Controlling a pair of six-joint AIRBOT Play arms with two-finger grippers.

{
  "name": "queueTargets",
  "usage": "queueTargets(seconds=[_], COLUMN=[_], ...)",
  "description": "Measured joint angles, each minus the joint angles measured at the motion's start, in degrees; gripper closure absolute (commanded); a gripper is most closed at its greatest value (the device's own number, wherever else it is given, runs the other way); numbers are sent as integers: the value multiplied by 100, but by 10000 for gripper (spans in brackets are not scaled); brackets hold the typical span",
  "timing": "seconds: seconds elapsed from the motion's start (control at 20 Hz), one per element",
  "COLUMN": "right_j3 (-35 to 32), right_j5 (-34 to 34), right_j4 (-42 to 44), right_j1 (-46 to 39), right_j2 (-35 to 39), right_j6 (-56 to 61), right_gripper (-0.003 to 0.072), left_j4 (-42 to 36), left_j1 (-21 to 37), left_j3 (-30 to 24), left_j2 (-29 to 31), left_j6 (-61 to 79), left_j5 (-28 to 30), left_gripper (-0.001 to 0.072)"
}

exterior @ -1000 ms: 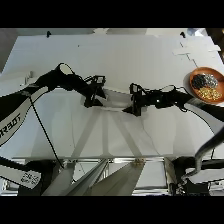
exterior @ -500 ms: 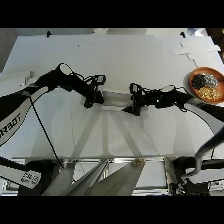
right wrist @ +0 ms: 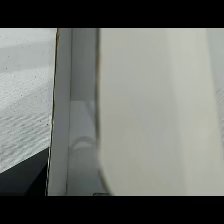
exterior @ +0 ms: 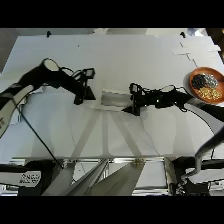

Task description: Fold the box and place the chain.

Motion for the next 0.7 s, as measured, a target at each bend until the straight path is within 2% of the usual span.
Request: queueTargets(seconds=[0.2,0.4,0.55,0.7], right_j3=[-2,0,-2,-2], right_j5=[0,0,0,0], right_j4=[-2,-2,-2,-2], right_j1=[0,0,0,0], right_j2=[0,0,0,0], right_j6=[-2,-4,-4,-4], right_gripper=[166,166,166,166], left_j4=[9,0,-52,-245], left_j1=[688,1307,1394,1189], left_j3=[-595,-1432,-2017,-2321], left_j2=[881,1499,1622,1589], left_j6=[-540,-1921,-2575,-3101], left_j5=[181,979,1532,1897], left_gripper=[705,706,708,709])
